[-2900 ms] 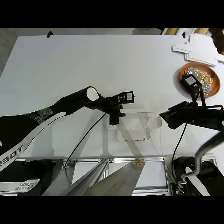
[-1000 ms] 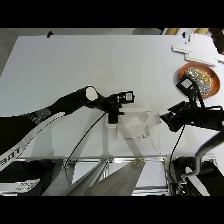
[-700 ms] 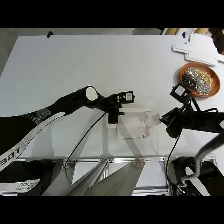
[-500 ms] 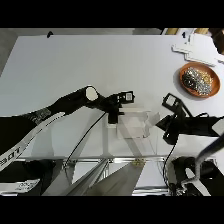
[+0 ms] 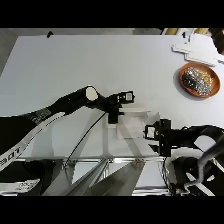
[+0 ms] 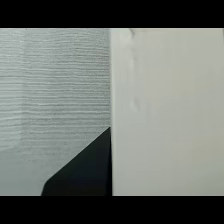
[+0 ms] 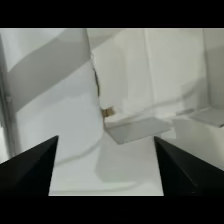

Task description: Fold the box and place the chain.

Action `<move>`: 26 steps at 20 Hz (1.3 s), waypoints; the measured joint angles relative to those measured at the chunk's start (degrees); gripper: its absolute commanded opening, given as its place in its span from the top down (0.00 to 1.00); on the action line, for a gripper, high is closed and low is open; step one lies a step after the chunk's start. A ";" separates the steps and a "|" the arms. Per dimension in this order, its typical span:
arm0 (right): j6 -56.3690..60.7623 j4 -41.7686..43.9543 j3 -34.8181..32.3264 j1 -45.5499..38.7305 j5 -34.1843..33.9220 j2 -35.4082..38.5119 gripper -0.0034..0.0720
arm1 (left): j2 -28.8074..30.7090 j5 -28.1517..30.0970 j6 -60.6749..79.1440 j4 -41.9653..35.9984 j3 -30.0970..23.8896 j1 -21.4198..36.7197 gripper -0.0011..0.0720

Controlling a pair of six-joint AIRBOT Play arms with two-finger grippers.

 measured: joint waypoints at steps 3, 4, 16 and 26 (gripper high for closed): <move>-0.48 -3.34 -3.61 4.48 -7.41 3.78 0.03 | 0.00 0.00 0.00 0.00 0.00 0.00 0.97; -0.59 -4.07 -5.29 5.33 -9.38 4.87 0.03 | 0.00 -0.02 0.00 0.00 0.00 0.00 0.97; -1.53 -6.75 -14.27 7.48 -25.83 0.35 0.03 | 0.00 -0.04 0.00 0.00 0.00 0.00 0.97; -2.21 -3.93 -8.96 0.11 -30.25 -3.63 0.03 | 0.00 -0.17 0.00 0.00 0.00 0.00 0.97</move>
